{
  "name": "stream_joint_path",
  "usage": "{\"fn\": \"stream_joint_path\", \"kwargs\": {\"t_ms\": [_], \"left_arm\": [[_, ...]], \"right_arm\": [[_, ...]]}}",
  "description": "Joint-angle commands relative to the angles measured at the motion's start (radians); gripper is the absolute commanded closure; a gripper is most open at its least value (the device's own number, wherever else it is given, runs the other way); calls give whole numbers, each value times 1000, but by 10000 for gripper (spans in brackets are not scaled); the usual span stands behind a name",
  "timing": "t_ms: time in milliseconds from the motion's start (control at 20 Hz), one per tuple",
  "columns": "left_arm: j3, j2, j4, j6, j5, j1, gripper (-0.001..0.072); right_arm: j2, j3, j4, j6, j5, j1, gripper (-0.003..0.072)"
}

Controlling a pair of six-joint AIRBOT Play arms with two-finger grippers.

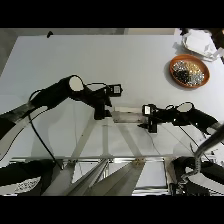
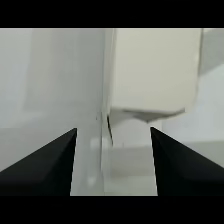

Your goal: Fold the box and place the chain.

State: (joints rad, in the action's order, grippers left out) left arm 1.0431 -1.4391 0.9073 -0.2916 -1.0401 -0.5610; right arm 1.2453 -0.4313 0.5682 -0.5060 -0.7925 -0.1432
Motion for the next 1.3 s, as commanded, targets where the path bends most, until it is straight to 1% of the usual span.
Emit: {"fn": "stream_joint_path", "kwargs": {"t_ms": [0, 50, 100, 150, 250, 300, 450, 500, 550, 600, 650, 850, 900, 950, 1000, 1050, 1250], "left_arm": [[1, 94, 78, -108, -74, 30, 209], [1, 116, 73, -126, -93, 28, 238], [1, 137, 65, -143, -110, 23, 342], [1, 152, 52, -162, -124, 14, 468], [1, 162, -6, -162, -160, -24, 635], [1, 159, -28, -161, -170, -55, 706], [1, 138, -40, -158, -172, -171, 702], [1, 125, -40, -158, -162, -206, 702], [1, 111, -40, -159, -130, -232, 703], [1, 97, -40, -162, -65, -252, 706], [1, 85, -47, -172, 31, -260, 706], [1, 51, -129, -319, 493, -228, 706], [1, 38, -151, -359, 574, -214, 706], [1, 22, -160, -394, 627, -200, 706], [1, 5, -159, -419, 640, -190, 707], [1, -15, -159, -440, 632, -180, 707], [1, -97, -159, -481, 566, -179, 707]], "right_arm": [[-1, 0, 0, 0, -3, 0, 276], [-1, 0, 0, 0, -3, 0, 276], [-1, 0, 0, 0, -3, 0, 276], [-1, 0, 0, 0, -3, 0, 276], [-1, 0, 0, 0, -3, 0, 276], [-1, 0, 0, 0, -3, 0, 276], [-1, 0, 0, 0, -3, 0, 276], [-1, 0, 0, 0, -3, 0, 276], [-1, 0, 0, 0, -3, 0, 276], [-1, 0, 0, 0, -3, 0, 276], [-1, 0, 0, 0, -3, 0, 276], [-1, 0, 0, 0, -3, 0, 276], [-1, 0, 0, 0, -3, 0, 276], [-1, 0, 0, 0, -4, 0, 276], [-1, 0, 0, 0, -4, 0, 276], [-1, 0, 0, 0, -3, 0, 276], [-1, 0, 0, 0, -3, 0, 276]]}}
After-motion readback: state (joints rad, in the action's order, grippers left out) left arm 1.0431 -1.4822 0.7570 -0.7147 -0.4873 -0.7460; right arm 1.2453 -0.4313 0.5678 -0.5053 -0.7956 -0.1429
